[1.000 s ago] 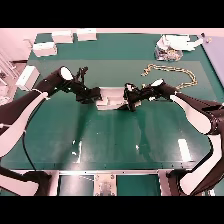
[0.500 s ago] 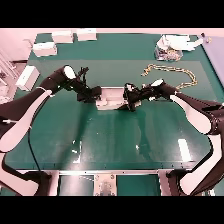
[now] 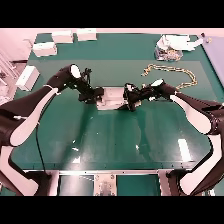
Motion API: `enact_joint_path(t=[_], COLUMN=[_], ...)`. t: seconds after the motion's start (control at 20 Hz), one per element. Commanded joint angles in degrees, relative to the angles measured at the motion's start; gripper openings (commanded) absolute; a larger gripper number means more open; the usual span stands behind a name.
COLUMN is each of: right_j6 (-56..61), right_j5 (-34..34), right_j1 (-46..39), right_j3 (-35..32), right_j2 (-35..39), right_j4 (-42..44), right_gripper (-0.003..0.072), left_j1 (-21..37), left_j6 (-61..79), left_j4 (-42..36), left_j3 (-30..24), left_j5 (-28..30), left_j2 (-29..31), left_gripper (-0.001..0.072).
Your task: Fold the box and place the chain.
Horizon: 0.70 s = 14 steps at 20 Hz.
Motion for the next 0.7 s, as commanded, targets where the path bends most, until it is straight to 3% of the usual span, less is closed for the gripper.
enact_joint_path(t=[0.0,0.65], right_j6=[0.02,0.04], right_j5=[0.0,-0.02], right_j1=[-0.04,-0.04], right_j3=[0.02,0.02], right_j2=[0.02,0.02], right_j4=[0.0,0.0], right_gripper=[0.0479,0.0479], left_j1=[-0.15,-2.97], left_j6=[-3.39,-5.77], left_j4=[2.38,9.97], left_j3=[1.4,6.8], left_j5=[-2.8,-5.38], left_j2=[-1.44,-4.07], left_gripper=[0.0355,0.0354])
